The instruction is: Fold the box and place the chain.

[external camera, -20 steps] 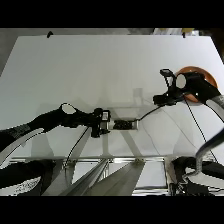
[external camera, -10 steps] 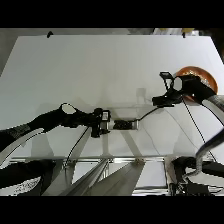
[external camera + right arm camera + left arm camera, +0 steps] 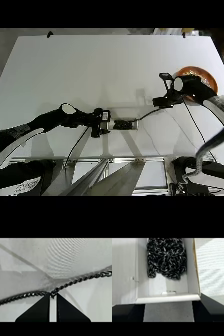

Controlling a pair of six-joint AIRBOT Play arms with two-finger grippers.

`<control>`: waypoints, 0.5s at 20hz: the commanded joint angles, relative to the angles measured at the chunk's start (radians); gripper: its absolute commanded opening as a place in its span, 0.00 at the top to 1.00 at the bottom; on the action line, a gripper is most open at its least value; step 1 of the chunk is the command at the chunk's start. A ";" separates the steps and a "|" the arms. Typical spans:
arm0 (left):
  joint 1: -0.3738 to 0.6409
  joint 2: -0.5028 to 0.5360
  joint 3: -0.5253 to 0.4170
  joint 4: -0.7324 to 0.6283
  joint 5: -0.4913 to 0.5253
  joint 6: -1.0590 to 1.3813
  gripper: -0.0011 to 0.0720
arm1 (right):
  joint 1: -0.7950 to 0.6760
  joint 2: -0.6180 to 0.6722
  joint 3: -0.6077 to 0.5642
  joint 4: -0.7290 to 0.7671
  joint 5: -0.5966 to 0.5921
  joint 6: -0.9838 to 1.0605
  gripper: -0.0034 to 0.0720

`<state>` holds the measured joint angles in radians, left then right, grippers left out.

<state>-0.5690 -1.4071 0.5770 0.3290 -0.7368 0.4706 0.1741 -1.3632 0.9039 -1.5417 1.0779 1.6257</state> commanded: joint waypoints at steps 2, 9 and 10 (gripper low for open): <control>0.000 0.000 0.000 0.000 0.000 0.000 0.54 | 0.002 0.166 -0.001 0.023 0.063 -0.026 0.93; 0.000 0.000 0.000 0.000 0.000 0.000 0.54 | 0.066 0.528 -0.002 0.286 0.124 -0.166 0.93; 0.000 0.000 0.000 0.000 0.000 0.000 0.54 | 0.103 0.562 -0.002 0.299 0.135 -0.169 0.93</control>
